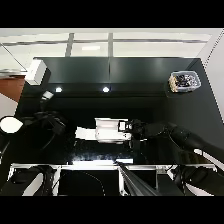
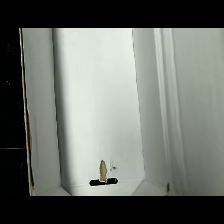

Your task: Fold the box and place the chain.

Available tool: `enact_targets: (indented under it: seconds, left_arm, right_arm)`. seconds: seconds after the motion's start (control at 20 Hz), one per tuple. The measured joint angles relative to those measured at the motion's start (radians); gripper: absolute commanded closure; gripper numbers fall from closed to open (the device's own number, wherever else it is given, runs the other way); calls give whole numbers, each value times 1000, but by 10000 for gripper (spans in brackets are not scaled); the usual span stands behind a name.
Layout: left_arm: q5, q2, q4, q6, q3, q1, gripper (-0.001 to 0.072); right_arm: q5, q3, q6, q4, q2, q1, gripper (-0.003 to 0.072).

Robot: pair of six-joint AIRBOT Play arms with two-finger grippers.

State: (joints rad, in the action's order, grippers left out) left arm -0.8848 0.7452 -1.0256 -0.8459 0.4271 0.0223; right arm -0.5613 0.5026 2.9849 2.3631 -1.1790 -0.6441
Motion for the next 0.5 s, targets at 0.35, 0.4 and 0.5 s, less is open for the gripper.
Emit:
enact_targets:
  seconds: [0.35, 0.4, 0.5]
  left_arm:
    - [-89, 170, 126, -354, -90, 180, 680]
    - [-105, 214, 179, -325, -96, 186, 680]
    - [-130, 298, 294, -262, -103, 194, 679]
  right_arm:
    - [0, 0, 0, 0, 0, 0, 122]
    - [0, 0, 0, 0, 0, 0, 122]
    - [0, 0, 0, 0, 0, 0, 122]
